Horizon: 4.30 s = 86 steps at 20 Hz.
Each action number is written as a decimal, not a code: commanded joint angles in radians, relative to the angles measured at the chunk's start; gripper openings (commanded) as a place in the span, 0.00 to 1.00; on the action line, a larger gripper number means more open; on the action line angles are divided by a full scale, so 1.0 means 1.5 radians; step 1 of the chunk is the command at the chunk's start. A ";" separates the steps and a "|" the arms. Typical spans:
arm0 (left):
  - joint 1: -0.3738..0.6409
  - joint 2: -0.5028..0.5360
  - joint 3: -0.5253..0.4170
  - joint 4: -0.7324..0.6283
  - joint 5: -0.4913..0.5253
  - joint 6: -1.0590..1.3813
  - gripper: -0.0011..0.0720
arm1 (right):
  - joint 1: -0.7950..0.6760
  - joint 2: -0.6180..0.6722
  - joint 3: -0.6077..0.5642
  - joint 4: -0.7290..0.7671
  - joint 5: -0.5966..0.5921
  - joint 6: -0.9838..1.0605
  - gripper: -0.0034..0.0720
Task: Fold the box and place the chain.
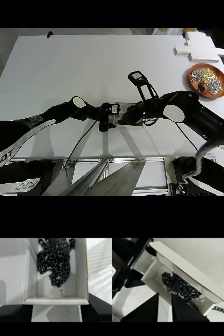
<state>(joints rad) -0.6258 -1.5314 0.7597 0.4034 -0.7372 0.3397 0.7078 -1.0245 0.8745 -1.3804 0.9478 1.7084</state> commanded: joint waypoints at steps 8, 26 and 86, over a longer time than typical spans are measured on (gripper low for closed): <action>0.001 0.001 0.001 0.000 0.000 0.000 0.39 | -0.092 0.044 0.028 -0.067 0.190 -0.155 0.28; 0.001 0.001 0.001 0.000 0.000 0.000 0.39 | -0.183 -0.102 -0.154 -0.112 -0.010 -0.290 0.34; 0.001 0.001 0.001 0.001 0.000 0.000 0.39 | -0.346 -0.173 0.067 -0.110 0.123 -0.083 0.37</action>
<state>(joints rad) -0.6258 -1.5314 0.7597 0.4038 -0.7372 0.3397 0.1997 -1.2007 0.9760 -1.5234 1.1275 1.5352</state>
